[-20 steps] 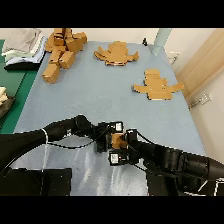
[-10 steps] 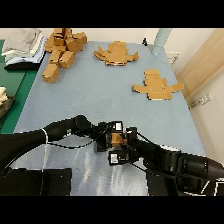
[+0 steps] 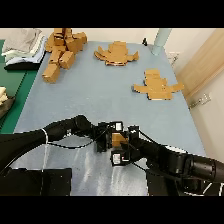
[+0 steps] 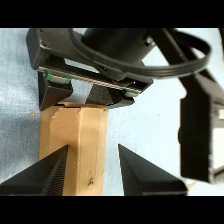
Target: Fold the box.
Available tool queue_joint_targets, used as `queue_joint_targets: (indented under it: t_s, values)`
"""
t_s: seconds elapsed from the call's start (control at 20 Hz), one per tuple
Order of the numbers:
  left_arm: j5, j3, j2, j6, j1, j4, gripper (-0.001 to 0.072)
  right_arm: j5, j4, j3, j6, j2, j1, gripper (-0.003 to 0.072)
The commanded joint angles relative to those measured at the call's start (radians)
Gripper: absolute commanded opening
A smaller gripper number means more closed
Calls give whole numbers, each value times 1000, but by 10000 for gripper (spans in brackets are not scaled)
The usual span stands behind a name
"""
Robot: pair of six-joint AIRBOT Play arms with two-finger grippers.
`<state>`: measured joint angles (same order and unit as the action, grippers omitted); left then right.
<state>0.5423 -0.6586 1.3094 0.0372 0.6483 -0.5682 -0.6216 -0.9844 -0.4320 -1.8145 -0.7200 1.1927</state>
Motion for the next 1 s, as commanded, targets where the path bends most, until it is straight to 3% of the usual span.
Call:
queue_joint_targets:
  t_s: [0.0, 0.5, 0.65, 0.85, 0.9, 0.95]
  values:
    - [-1, -1, 0, 0, -1, 0, 522, -5, 3, -2, 0, 5, 0, 476]
    - [-1, -1, 0, 0, -1, 0, 521, -32, 35, -31, 0, 5, 0, 475]
    - [-1, -1, 0, 0, -1, 0, 521, -43, 35, -36, 0, 4, 0, 435]
    - [-1, -1, 0, 0, -1, 0, 521, -51, 0, -34, 0, -12, -1, 435]
    - [-1, -1, 0, 0, -1, 0, 521, -52, -14, -34, 0, -21, -1, 403]
    - [-1, -1, 0, 0, -1, 0, 521, -53, -21, -34, 0, -31, -1, 314]
